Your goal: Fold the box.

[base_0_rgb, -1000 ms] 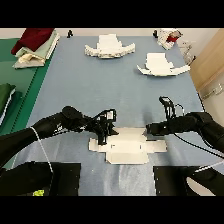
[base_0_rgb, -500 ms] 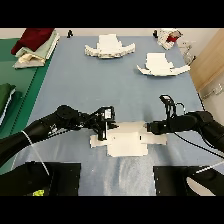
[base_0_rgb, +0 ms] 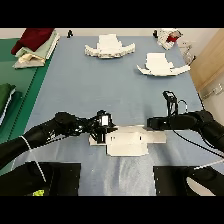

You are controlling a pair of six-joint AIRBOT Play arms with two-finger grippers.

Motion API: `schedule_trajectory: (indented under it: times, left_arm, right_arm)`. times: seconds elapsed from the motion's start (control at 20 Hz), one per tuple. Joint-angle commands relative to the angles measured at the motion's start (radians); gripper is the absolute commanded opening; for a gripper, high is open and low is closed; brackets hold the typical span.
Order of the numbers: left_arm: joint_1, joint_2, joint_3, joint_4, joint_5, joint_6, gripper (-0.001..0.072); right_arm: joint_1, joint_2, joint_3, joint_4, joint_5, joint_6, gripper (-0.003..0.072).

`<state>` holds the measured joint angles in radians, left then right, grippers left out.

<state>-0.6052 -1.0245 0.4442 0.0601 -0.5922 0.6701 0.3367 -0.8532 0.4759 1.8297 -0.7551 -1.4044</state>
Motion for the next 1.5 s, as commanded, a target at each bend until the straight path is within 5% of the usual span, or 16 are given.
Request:
schedule_trajectory:
  times: [0.0, 0.4, 1.45]
  left_arm:
    - [0.000, -0.003, -0.013, -0.009, 0.009, 0.034, 0.0013]
    - [0.000, -0.018, 0.019, 0.148, 0.005, -0.168, 0.0013]
    - [0.000, -0.061, 0.018, 0.262, -0.116, -0.354, 0.0014]
  right_arm:
    - [0.000, 0.001, 0.001, -0.003, 0.023, 0.010, 0.0003]
    - [0.000, 0.001, 0.001, -0.016, 0.024, 0.020, 0.0003]
    - [0.000, 0.001, 0.001, -0.016, 0.020, 0.020, 0.0003]
